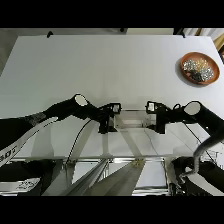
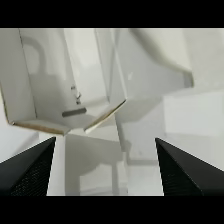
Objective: Fold the box and place the chain.
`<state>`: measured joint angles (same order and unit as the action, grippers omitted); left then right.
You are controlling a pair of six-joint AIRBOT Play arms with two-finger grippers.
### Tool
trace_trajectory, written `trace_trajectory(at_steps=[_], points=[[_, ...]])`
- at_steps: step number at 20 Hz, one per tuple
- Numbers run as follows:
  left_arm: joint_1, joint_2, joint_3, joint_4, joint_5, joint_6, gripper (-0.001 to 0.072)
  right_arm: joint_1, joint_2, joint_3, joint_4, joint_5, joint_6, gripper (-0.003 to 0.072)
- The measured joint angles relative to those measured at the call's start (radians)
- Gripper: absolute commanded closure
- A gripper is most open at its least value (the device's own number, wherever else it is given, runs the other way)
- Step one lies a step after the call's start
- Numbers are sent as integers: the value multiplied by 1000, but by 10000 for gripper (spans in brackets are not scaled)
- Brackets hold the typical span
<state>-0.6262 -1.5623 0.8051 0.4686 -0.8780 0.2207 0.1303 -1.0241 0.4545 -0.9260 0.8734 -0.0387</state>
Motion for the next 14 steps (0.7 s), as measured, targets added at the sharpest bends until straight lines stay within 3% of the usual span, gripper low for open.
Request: trace_trajectory(at_steps=[6, 8, 9, 14], points=[[0, 0, 0, -3, 3, -3, 624, 0, 186, 0, -80, 7, 94, -22], [0, 0, 0, -3, 2, -3, 643, 0, 227, 0, -51, 7, 103, -19], [0, 0, 0, -3, 1, -3, 703, 0, 240, 0, -29, 7, 107, -1], [0, 19, 1, 66, 7, -65, 703, 0, 267, 0, 88, 8, 114, 7]])
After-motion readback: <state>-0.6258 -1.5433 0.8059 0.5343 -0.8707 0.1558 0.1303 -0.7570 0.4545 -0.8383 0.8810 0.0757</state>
